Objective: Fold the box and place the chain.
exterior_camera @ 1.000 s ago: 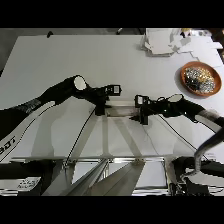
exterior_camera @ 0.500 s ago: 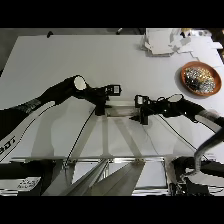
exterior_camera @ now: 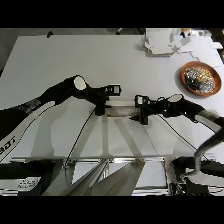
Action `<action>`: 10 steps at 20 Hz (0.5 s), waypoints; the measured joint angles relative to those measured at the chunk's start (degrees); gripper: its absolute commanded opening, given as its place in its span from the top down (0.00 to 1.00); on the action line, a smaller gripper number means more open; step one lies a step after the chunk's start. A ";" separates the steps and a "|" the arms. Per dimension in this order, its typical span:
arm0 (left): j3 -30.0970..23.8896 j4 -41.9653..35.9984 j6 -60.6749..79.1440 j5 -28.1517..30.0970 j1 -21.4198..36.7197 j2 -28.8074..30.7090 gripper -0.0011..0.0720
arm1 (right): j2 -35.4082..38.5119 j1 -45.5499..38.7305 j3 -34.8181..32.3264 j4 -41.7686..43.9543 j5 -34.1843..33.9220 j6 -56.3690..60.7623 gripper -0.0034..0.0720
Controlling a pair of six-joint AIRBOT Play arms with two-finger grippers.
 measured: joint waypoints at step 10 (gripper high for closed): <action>-0.02 1.31 -2.93 -0.61 0.04 2.16 0.17 | -0.04 0.02 0.00 -0.04 -0.02 0.02 0.35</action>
